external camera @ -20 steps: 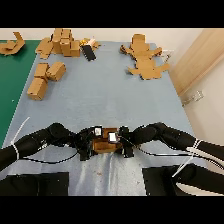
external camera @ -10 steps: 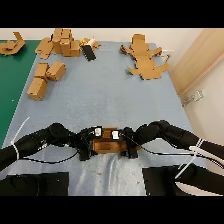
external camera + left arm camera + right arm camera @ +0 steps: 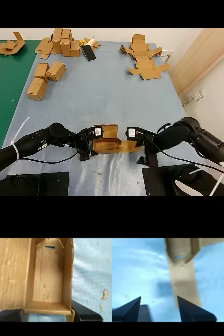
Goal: Fold the box.
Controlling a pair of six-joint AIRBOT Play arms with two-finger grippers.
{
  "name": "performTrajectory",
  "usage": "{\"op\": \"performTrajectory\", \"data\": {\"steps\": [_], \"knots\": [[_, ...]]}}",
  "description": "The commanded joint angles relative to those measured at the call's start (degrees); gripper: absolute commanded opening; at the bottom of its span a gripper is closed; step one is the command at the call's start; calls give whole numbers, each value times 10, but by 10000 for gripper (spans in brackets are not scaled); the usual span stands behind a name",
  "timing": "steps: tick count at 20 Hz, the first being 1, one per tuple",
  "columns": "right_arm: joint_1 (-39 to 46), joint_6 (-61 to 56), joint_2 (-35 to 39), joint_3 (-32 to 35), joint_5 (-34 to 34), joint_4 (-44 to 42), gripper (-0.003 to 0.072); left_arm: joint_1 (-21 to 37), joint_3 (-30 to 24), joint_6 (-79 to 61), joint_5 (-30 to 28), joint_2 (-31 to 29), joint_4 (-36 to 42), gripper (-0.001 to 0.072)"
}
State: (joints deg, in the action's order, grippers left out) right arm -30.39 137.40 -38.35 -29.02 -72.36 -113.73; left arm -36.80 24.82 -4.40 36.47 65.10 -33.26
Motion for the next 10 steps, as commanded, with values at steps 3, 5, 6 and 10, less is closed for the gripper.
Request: {"op": "performTrajectory", "data": {"steps": [3,5,6,10], "knots": [[3,-554,86,-2,61,-86,720,0,0,0,0,0,0,508],[-1,-610,85,-2,75,-109,720,0,0,0,0,0,0,508],[0,-610,80,-2,85,-110,711,0,0,0,0,0,0,509],[-1,-655,30,-2,78,-98,500,0,0,0,0,0,0,509]]}}
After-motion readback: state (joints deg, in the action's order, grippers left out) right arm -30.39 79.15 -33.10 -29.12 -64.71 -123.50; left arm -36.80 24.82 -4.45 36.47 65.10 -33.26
